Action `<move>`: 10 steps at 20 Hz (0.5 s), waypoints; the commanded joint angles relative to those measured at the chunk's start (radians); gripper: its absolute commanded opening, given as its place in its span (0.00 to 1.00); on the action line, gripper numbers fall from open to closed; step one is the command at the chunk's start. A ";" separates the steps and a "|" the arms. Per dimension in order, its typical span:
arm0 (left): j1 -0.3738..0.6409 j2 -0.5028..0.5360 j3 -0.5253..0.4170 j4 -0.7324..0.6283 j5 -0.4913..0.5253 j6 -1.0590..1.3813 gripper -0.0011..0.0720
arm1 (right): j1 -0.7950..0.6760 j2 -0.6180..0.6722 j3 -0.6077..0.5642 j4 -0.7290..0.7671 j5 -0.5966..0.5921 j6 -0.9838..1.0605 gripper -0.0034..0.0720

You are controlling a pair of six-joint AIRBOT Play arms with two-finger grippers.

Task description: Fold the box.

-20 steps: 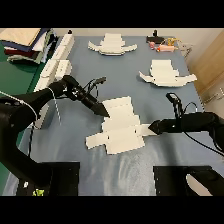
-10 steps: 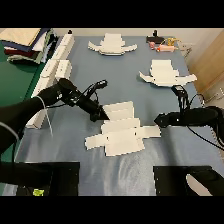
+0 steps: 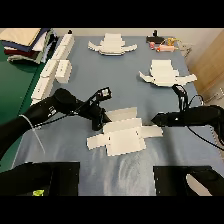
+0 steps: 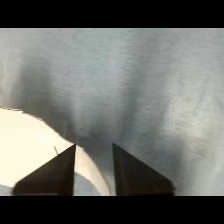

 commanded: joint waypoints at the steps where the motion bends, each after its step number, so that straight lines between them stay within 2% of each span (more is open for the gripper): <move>1: -0.051 0.038 -0.040 0.074 0.117 0.003 0.03 | 0.000 0.001 0.001 0.061 -0.074 -0.001 0.05; 6: -0.053 0.045 -0.051 0.063 0.136 0.002 0.03 | 0.000 -0.004 -0.005 0.093 -0.161 -0.035 0.05; 10: -0.054 0.090 -0.051 0.046 0.151 0.002 0.03 | 0.000 -0.018 -0.064 0.082 -0.130 -0.037 0.05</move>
